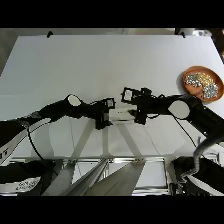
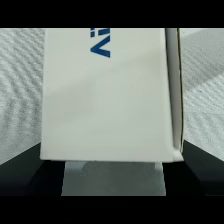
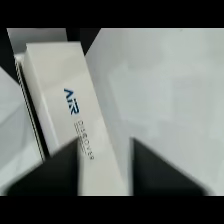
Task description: Fold the box and place the chain.
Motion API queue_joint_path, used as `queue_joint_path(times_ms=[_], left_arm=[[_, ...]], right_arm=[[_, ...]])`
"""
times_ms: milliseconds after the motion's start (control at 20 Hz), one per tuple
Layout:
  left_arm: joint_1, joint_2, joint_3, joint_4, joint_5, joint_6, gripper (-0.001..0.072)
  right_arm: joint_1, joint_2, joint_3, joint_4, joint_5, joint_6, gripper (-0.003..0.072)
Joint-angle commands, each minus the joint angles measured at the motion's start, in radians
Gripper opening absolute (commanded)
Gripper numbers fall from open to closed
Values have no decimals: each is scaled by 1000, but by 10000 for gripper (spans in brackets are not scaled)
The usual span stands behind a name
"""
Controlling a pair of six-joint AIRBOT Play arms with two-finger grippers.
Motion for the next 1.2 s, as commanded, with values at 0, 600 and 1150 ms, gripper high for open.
queue_joint_path(times_ms=[0,600,1150], left_arm=[[0,1,0,0,0,0,10],[0,1,0,0,0,0,10],[0,1,0,0,0,0,10]], right_arm=[[0,22,-16,121,-28,26,28],[2,-106,-143,318,-160,23,17],[53,-106,-282,448,-208,-107,17]])
